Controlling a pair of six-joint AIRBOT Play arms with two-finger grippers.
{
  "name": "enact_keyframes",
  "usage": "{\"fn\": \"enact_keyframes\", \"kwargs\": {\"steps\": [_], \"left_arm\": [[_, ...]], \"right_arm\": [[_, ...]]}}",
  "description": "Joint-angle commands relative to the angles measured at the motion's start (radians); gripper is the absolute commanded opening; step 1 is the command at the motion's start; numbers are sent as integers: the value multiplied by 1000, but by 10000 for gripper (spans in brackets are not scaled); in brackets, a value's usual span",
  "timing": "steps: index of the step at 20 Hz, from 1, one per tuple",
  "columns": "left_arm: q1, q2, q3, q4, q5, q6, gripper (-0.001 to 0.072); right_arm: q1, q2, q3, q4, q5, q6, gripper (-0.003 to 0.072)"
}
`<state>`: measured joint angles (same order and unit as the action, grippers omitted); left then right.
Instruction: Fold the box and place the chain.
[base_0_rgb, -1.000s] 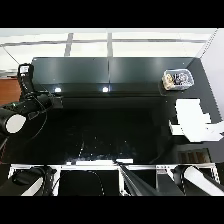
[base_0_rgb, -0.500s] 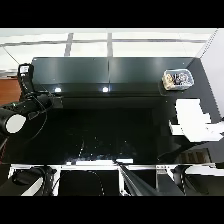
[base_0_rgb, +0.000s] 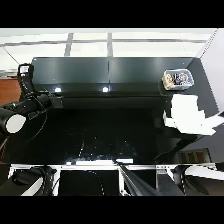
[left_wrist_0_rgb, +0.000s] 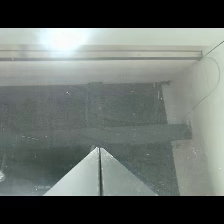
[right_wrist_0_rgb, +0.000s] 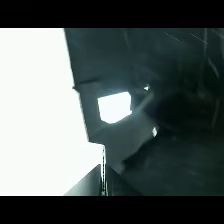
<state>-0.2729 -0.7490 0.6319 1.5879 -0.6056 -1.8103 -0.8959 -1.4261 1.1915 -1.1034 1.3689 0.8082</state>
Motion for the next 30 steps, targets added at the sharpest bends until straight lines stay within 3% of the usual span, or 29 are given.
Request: {"fn": "enact_keyframes", "kwargs": {"steps": [1, 8, 14, 16, 18, 20, 23, 24, 25, 28, 30], "left_arm": [[1, 1, 0, 0, 0, 0, 27], [1, 1, 0, 0, 0, 0, 27], [1, 1, 0, 0, 0, 0, 28], [1, 1, 0, -2, 2, 0, 28], [1, 1, 0, -2, 2, 0, 28], [1, 1, 0, -20, 12, -1, 28], [-6, -36, -21, -168, 111, 0, 50], [-9, -76, -22, -199, 121, 0, 324], [-11, -126, -20, -233, 111, 0, 710], [25, -305, 31, -450, -83, 206, 701], [101, -439, 57, -802, -241, 537, 689]], "right_arm": [[112, 169, -107, 128, -33, 0, 16], [514, 464, -435, 263, -183, 204, 16], [965, 553, -769, 532, -696, 235, 16], [1107, 553, -807, 540, -857, 237, 16], [1201, 553, -811, 554, -940, 240, 16], [1245, 552, -811, 553, -954, 242, 16], [1282, 552, -811, 553, -935, 243, 16], [1293, 552, -812, 552, -932, 242, 16], [1299, 552, -812, 552, -932, 243, 16], [1303, 552, -812, 553, -929, 243, 16], [1303, 552, -812, 552, -929, 243, 16]]}}
